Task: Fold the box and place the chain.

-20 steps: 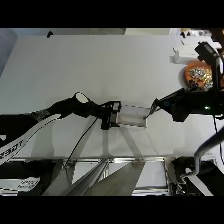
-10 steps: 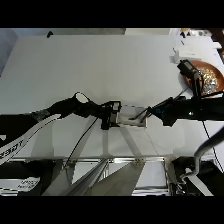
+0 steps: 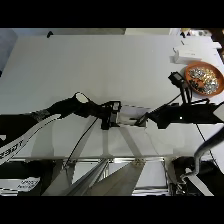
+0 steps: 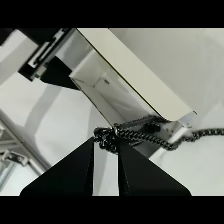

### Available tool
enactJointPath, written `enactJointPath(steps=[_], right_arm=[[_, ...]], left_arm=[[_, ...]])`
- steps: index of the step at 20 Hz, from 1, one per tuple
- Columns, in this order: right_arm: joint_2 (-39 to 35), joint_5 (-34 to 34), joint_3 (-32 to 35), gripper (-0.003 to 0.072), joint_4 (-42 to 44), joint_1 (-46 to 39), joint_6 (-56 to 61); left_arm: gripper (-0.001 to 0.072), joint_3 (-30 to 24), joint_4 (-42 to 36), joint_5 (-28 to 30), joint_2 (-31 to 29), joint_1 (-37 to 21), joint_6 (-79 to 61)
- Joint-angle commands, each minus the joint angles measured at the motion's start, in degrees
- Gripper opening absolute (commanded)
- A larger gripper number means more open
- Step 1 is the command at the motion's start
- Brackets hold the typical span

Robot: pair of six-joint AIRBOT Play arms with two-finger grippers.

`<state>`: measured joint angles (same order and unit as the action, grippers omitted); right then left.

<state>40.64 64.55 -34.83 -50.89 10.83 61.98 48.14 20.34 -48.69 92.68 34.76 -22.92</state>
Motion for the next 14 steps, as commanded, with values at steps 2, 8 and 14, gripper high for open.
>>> enactJointPath(steps=[2, 8, 14], right_arm=[[1.8, -4.4, 5.1, 0.0017, 0.0, 0.1, -1.0], [2.5, -8.7, 8.2, 0.0017, 0.0, 0.1, -1.0], [2.5, -13.0, 8.2, 0.0017, -0.7, 5.4, -0.9]], left_arm=[[0.0363, 0.0, 0.0, 0.0, 0.0, 0.0, 0.0], [0.0363, 0.0, 0.0, 0.0, 0.0, 0.0, 0.0], [0.0363, 0.0, 0.0, 0.0, 0.0, 0.0, 0.0]])
